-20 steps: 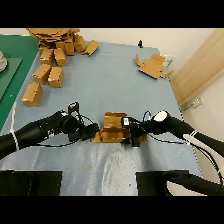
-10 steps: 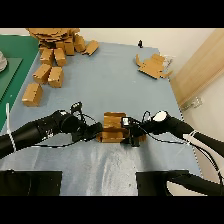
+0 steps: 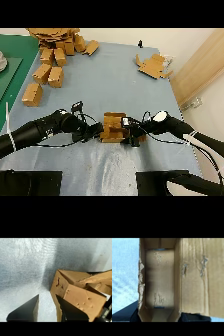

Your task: Fold the box.

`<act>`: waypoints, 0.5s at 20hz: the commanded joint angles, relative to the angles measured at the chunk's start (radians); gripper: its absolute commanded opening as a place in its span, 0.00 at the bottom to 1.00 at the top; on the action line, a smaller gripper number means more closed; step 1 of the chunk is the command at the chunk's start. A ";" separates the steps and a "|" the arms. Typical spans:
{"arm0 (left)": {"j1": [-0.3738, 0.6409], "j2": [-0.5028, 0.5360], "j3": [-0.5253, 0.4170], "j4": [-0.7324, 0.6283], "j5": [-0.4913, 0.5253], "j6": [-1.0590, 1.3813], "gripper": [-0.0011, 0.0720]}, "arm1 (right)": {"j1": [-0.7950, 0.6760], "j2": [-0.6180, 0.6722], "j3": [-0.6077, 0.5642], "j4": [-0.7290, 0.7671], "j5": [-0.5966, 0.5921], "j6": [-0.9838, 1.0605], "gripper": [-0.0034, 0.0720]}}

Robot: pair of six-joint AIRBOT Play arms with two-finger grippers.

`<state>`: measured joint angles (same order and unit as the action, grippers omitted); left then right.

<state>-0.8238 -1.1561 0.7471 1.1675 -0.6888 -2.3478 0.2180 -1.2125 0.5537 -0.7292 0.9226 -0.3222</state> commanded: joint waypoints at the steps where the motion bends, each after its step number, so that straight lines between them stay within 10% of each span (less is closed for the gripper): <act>1: 0.000 0.000 0.001 -0.001 0.025 0.003 0.45 | 0.000 0.000 0.000 0.000 0.000 0.000 0.70; 10: 0.000 -0.002 0.001 -0.007 0.110 0.114 0.46 | 0.000 0.000 0.000 0.000 0.000 0.000 0.70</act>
